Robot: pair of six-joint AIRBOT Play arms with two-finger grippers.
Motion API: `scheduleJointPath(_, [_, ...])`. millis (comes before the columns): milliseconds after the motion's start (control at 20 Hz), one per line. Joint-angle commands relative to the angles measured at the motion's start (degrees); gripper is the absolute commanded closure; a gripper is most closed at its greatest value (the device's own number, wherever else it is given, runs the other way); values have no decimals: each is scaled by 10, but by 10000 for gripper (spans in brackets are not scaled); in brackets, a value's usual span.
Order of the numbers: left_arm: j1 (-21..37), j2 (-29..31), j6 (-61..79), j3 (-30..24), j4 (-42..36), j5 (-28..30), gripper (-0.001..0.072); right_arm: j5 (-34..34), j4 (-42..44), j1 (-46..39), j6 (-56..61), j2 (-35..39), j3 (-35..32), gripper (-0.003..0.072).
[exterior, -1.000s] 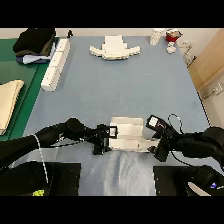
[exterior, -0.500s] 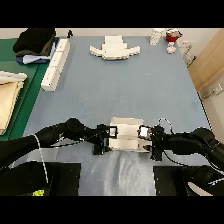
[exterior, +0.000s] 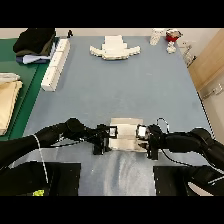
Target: Fold the box.
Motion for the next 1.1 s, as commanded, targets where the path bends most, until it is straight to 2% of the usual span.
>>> scheduleJointPath(0, [0, 0, 1, 0, 0, 0, 179, 20, 21, 1, -25, -25, 0, 112])
scheduleJointPath(50, [0, 0, 1, 0, 0, 0, 180, 24, 22, 1, -35, -29, 0, 51])
scheduleJointPath(100, [0, 0, 1, 0, 0, 0, 179, 27, 22, 1, -43, -30, 0, 28])
scheduleJointPath(300, [0, 0, 1, 0, 0, 0, 179, 18, 14, 0, -31, -29, 1, 42])
scheduleJointPath(350, [0, 0, 1, 0, 0, 0, 179, 3, -1, 0, 2, -29, 5, 157])
scheduleJointPath(400, [0, 0, 1, 0, 0, 0, 180, -29, -33, 0, 54, -29, 14, 381])
scheduleJointPath(550, [0, 0, 1, 0, 0, 0, 179, -135, -206, 0, 299, -29, 55, 654])
scheduleJointPath(600, [0, 0, 1, 0, 0, 0, 179, -177, -263, 0, 393, -29, 74, 682])
scheduleJointPath(750, [0, 0, 1, 0, 0, 0, 179, -280, -417, -11, 666, -29, 119, 681])
scheduleJointPath(850, [0, 0, 1, 0, 0, 0, 180, -323, -452, -56, 798, -30, 123, 682])
scheduleJointPath(950, [0, 0, 1, 0, 0, 0, 179, -325, -379, -144, 811, -33, 122, 682])
scheduleJointPath(1050, [0, 0, 1, 0, 0, 0, 179, -310, -253, -248, 765, -43, 118, 682])
